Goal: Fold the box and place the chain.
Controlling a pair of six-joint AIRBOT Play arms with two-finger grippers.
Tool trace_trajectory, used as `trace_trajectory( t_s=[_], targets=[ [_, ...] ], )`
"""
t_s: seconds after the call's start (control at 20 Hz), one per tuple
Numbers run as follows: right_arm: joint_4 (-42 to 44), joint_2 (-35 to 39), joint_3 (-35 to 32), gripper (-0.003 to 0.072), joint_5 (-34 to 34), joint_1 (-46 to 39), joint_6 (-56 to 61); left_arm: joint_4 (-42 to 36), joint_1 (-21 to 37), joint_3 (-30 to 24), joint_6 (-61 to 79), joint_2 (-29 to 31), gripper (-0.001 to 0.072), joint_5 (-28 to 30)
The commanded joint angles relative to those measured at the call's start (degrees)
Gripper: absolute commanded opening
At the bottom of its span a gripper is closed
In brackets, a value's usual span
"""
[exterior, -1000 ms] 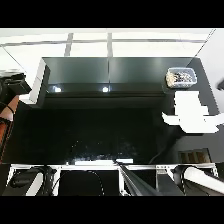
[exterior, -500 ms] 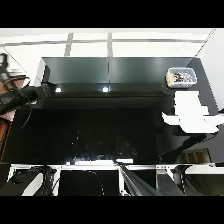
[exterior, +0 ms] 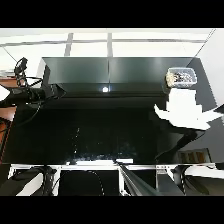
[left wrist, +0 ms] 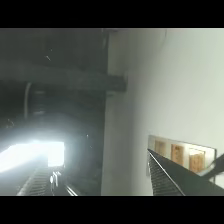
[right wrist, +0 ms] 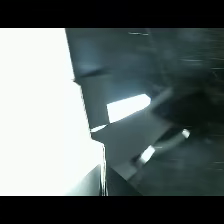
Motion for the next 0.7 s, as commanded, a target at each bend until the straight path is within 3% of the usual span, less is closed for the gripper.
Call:
trace_trajectory(
  t_s=[0.0,0.25,0.4,0.55,0.65],
  targets=[
    [12.37,12.17,-11.15,0.0015,-3.06,5.18,1.22,0.26,-0.02,0.22,-0.22,-0.39,0.071,2.01],
    [16.39,25.81,-25.55,0.0015,-16.79,28.87,10.29,0.22,-4.44,0.15,1.95,-0.52,0.0711,-1.27],
    [24.48,29.44,-36.02,0.0015,-34.88,46.21,10.58,-0.24,-11.02,0.15,1.92,-2.21,0.071,-1.31],
    [32.79,29.46,-42.56,0.0015,-54.64,62.95,10.58,-3.43,-15.72,0.22,3.32,-7.72,0.071,2.05],
    [34.1,29.46,-43.08,0.0015,-60.17,69.46,10.6,-10.05,-14.47,1.77,5.81,-14.21,0.071,2.27]
  ],
)
